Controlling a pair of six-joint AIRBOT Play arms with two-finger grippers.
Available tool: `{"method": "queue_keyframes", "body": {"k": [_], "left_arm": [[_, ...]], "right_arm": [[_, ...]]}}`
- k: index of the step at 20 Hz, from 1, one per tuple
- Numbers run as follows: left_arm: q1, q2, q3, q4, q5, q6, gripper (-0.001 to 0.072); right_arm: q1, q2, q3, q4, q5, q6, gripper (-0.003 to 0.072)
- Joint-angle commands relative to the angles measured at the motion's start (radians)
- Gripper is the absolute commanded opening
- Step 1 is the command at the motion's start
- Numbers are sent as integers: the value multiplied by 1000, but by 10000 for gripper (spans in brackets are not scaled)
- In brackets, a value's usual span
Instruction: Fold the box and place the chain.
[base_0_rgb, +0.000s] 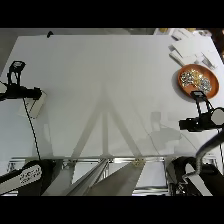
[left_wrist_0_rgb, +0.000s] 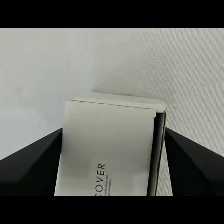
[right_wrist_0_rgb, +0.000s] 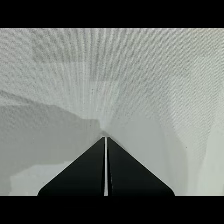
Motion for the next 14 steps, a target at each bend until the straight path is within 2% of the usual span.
{"method": "queue_keyframes", "body": {"k": [1, 5, 6, 7, 9, 11, 12, 13, 14], "left_arm": [[0, -16, 1, -1, 23, 0, 704], [-1, -31, 1, -68, 66, 12, 681], [-1, -37, 1, -86, 63, 24, 637], [-1, -43, 1, -91, 60, 24, 580], [-2, -47, 1, -90, 53, 24, 384], [-1, -47, 1, -86, 44, 25, 264], [-1, -47, 1, -86, 40, 26, 165], [-1, -47, 1, -85, 37, 27, 99], [-1, -47, 1, -83, 34, 26, 92]], "right_arm": [[-1, 1, 0, 0, 0, 0, 14], [-1, 1, 0, 0, 0, 0, 14], [-1, 1, 0, 0, 0, 0, 14], [-1, 1, 0, 0, 0, 0, 14], [-1, 1, 0, 0, 0, 0, 14], [-1, 1, 0, 0, 0, 0, 14], [-1, 1, 0, 0, 0, 0, 14], [-1, 1, 0, 0, 0, 0, 14], [-1, 1, 0, 0, 0, 0, 14]]}}
